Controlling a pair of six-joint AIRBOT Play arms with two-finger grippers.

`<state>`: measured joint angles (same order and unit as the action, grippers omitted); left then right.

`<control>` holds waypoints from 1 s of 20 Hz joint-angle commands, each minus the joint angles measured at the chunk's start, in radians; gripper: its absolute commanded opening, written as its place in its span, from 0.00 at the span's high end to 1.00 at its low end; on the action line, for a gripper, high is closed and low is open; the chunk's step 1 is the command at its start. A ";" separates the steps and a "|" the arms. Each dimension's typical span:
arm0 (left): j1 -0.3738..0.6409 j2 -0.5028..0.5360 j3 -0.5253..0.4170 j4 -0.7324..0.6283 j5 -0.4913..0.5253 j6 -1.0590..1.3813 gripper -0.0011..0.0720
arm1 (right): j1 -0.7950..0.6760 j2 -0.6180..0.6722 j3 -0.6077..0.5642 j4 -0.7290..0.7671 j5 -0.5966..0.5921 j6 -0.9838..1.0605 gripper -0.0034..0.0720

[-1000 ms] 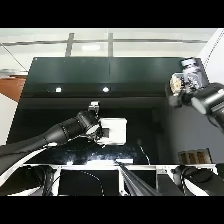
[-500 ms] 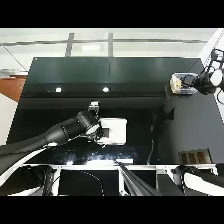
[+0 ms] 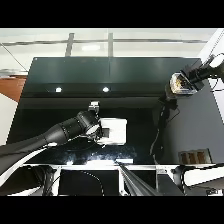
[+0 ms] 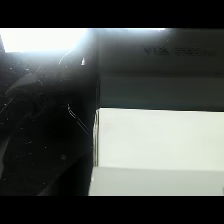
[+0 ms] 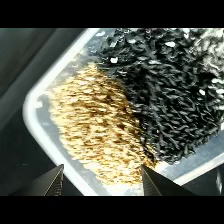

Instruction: Fold the box and place the chain.

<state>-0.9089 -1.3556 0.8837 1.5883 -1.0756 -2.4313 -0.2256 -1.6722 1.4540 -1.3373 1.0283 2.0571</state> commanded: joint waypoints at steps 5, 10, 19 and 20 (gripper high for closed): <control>0.001 0.000 0.000 0.000 -0.002 0.000 0.94 | -0.005 -0.057 0.020 0.056 -0.029 0.033 0.25; 0.001 0.000 0.000 0.000 -0.002 0.000 0.94 | -0.005 -0.094 0.020 0.109 -0.073 0.032 0.25; 0.001 0.000 0.000 0.000 -0.001 0.000 0.94 | -0.007 -0.123 0.056 0.132 -0.028 -0.140 0.90; 0.001 0.000 0.000 0.000 -0.002 0.000 0.94 | -0.011 -0.120 0.078 0.132 0.006 -0.167 0.90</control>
<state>-0.9089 -1.3556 0.8837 1.5879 -1.0775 -2.4313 -0.2321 -1.7935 1.4982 -1.2186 0.9821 1.9785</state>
